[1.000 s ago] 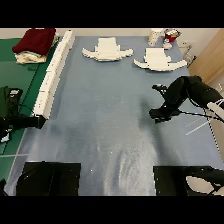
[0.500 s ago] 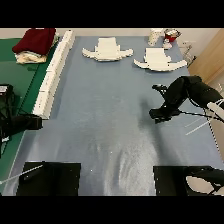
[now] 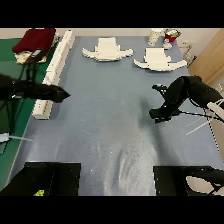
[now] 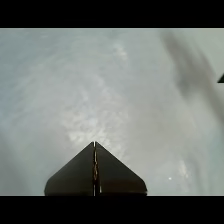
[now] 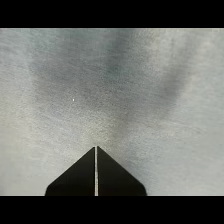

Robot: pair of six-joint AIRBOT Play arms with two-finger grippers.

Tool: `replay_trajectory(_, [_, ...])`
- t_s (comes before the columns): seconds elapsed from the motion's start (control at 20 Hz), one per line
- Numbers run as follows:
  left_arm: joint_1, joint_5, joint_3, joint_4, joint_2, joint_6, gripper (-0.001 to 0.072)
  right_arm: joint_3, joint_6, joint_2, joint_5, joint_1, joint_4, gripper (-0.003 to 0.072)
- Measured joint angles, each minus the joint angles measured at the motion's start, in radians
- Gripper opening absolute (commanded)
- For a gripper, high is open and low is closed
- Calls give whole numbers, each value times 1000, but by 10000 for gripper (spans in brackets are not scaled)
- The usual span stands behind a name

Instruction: Fold the box.

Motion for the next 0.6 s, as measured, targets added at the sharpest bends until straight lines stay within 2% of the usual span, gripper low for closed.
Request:
replay_trajectory(0.15, [-183,60,64,-4,-153,-5,15,0,0,0,0,0,0,19])
replay_trajectory(0.3, [-299,87,89,-2,-264,-5,14,0,0,0,0,0,0,19])
replay_trajectory(0.6, [-362,108,102,0,-343,-6,15,0,0,0,0,0,0,19])
